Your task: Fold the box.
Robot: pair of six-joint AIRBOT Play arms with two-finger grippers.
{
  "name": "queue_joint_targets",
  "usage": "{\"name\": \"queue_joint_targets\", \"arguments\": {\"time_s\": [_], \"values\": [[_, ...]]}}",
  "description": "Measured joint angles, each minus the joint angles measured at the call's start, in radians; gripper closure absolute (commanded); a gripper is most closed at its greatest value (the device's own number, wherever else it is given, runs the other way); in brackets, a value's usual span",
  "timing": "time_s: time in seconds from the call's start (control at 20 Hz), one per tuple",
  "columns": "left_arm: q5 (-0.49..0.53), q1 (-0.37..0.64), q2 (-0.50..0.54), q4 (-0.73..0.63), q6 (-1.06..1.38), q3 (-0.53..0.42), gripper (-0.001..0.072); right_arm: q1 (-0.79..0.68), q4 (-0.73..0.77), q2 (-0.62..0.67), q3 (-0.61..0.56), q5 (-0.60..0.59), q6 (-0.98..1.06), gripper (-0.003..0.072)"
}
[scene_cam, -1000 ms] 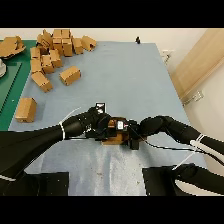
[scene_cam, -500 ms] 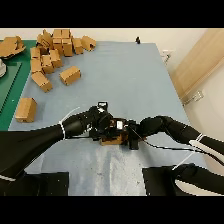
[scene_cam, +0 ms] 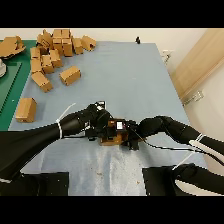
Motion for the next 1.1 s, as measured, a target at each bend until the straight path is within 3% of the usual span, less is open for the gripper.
{"name": "queue_joint_targets", "arguments": {"time_s": [0.7,0.75,0.8,1.1], "values": [[-0.113,0.003,0.150,0.077,-0.002,0.000,0.0188,0.000,0.000,0.000,0.000,0.000,0.000,0.0178],[-0.125,0.005,0.155,0.079,-0.002,0.000,0.0291,0.000,0.000,0.000,0.000,0.000,0.000,0.0179],[-0.141,0.008,0.159,0.082,-0.002,0.000,0.0693,0.000,-0.001,0.000,0.000,0.000,0.000,0.0178],[-0.197,0.018,0.208,0.145,0.137,-0.011,0.0704,0.000,-0.001,0.000,0.000,0.000,0.000,0.0178]]}}
